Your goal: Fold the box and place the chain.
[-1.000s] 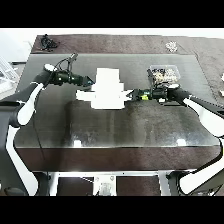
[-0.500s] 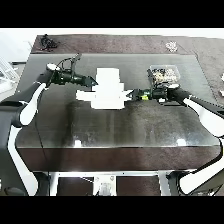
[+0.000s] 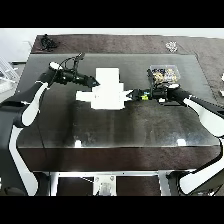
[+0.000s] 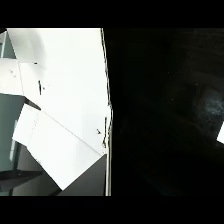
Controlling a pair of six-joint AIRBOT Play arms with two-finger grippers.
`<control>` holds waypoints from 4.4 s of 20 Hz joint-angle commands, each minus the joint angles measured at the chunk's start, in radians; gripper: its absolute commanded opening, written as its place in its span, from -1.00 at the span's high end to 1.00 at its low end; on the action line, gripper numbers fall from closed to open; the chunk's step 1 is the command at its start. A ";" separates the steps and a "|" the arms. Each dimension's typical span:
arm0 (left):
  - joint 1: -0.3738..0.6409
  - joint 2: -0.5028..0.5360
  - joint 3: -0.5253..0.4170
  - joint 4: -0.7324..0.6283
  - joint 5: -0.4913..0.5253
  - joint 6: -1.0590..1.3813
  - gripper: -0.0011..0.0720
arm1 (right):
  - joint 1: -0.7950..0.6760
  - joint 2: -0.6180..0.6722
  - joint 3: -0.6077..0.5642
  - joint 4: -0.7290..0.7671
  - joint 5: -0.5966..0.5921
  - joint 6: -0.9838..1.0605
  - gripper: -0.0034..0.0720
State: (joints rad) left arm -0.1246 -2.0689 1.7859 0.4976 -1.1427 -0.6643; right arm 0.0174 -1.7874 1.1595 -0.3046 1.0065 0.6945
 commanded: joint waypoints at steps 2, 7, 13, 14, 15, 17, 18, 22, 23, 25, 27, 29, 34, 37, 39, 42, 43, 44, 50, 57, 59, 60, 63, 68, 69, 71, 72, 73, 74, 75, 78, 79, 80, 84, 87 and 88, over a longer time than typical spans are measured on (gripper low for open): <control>-0.002 -0.013 0.001 0.011 -0.003 -0.008 -0.49 | 0.000 0.000 0.000 0.001 0.000 -0.009 0.88; -0.002 -0.013 0.001 -0.058 -0.021 0.039 -0.31 | 0.000 0.000 0.000 0.001 0.000 -0.016 0.88; -0.002 -0.032 0.001 -0.087 -0.068 0.044 -0.31 | 0.000 0.000 0.000 0.001 0.007 -0.016 0.88; -0.002 -0.040 0.001 -0.090 -0.071 0.045 -0.31 | 0.000 0.000 0.000 0.000 0.008 -0.016 0.88; -0.002 -0.043 0.001 -0.092 -0.066 0.045 -0.30 | 0.000 0.000 0.000 0.000 0.008 -0.016 0.88; -0.001 -0.043 0.001 -0.124 -0.059 0.069 -0.30 | 0.000 0.000 0.000 0.001 0.008 -0.019 0.88; -0.001 -0.043 0.001 -0.138 -0.059 0.071 -0.30 | 0.000 0.000 0.000 0.001 0.008 -0.019 0.88; -0.001 -0.043 0.001 -0.135 -0.058 0.073 -0.10 | 0.000 0.000 0.000 0.001 0.008 -0.019 0.88; -0.001 -0.043 0.001 -0.134 -0.057 0.077 0.05 | 0.000 0.000 0.000 0.001 0.008 -0.019 0.88; -0.001 -0.043 0.001 -0.132 -0.053 0.082 0.17 | 0.000 0.000 0.000 0.001 0.008 -0.020 0.88; -0.001 -0.043 0.001 -0.125 -0.054 0.090 0.21 | 0.000 0.000 0.000 0.000 0.008 -0.023 0.88; -0.001 -0.043 0.001 -0.101 -0.055 0.090 0.21 | 0.000 0.000 0.000 0.000 0.008 -0.023 0.88; -0.001 -0.045 0.001 -0.077 -0.053 0.103 0.21 | 0.000 0.000 0.000 0.000 0.008 -0.023 0.88; -0.001 -0.045 0.001 -0.077 -0.054 0.117 0.21 | 0.000 0.000 0.000 0.000 0.008 -0.023 0.88; -0.001 -0.045 0.001 -0.077 -0.054 0.124 0.21 | 0.000 0.000 0.000 0.000 0.008 -0.023 0.88; 0.003 -0.045 0.001 -0.077 -0.055 0.135 0.32 | 0.000 0.000 0.000 -0.003 0.008 -0.026 0.88; 0.003 -0.045 0.001 -0.077 -0.055 0.140 0.46 | 0.000 0.000 0.000 -0.003 0.008 -0.026 0.88; 0.003 -0.045 0.001 -0.077 -0.058 0.145 0.46 | 0.000 0.000 0.000 -0.003 0.008 -0.026 0.88; 0.003 -0.045 0.001 -0.078 -0.095 0.246 0.90 | -0.003 0.000 0.000 0.000 0.008 -0.026 0.88; 0.003 -0.045 -0.033 -0.134 -0.158 0.608 0.92 | -0.134 0.019 0.000 0.269 0.137 -0.204 0.51; 0.003 -0.044 -0.040 -0.201 -0.147 0.718 0.92 | -0.186 0.024 0.000 0.350 0.202 -0.245 0.52; 0.003 -0.044 -0.040 -0.227 -0.135 0.755 0.93 | -0.205 0.024 0.000 0.361 0.230 -0.248 0.52; 0.003 -0.044 -0.040 -0.296 -0.119 0.842 0.93 | -0.226 0.024 0.000 0.345 0.256 -0.261 0.52; 0.000 -0.044 -0.105 -0.296 -0.099 0.911 0.93 | -0.224 0.024 0.000 0.346 0.256 -0.281 0.53; -0.003 -0.044 -0.122 -0.296 -0.095 0.935 0.93 | -0.224 0.024 0.000 0.346 0.256 -0.282 0.54; -0.004 -0.044 -0.147 -0.296 -0.090 0.982 0.93 | -0.222 0.024 0.000 0.346 0.256 -0.288 0.55; -0.004 -0.044 -0.152 -0.293 -0.087 0.988 0.93 | -0.219 0.024 0.000 0.346 0.255 -0.288 0.55; -0.004 -0.045 -0.153 -0.280 -0.080 0.989 0.93 | -0.216 0.024 0.000 0.346 0.255 -0.288 0.55; -0.004 -0.045 -0.155 -0.256 -0.070 1.005 0.93 | -0.211 0.024 0.000 0.346 0.256 -0.288 0.55; -0.004 -0.047 -0.155 -0.235 -0.065 1.014 0.93 | -0.208 0.024 0.000 0.346 0.258 -0.288 0.55; -0.004 -0.047 -0.155 -0.211 -0.061 1.015 0.93 | -0.203 0.024 0.000 0.346 0.277 -0.288 0.55; -0.004 -0.047 -0.155 -0.203 -0.061 1.031 0.93 | -0.203 0.024 0.000 0.348 0.285 -0.288 0.55; -0.004 -0.049 -0.155 -0.197 -0.066 1.040 0.92 | -0.203 0.024 0.000 0.350 0.292 -0.288 0.55; -0.004 -0.082 -0.154 -0.199 -0.122 1.063 0.92 | -0.203 0.031 -0.002 0.373 0.378 -0.331 0.82; -0.004 -0.082 -0.154 -0.204 -0.159 1.093 0.92 | -0.203 0.089 -0.036 0.383 0.400 -0.400 0.87; -0.004 -0.082 -0.154 -0.195 -0.166 1.094 0.92 | -0.203 0.111 -0.052 0.383 0.397 -0.419 0.87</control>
State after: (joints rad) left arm -0.1284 -2.1456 1.6329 0.2813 -1.2732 0.4091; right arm -0.1867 -1.7187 1.1343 0.0692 1.3777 0.3355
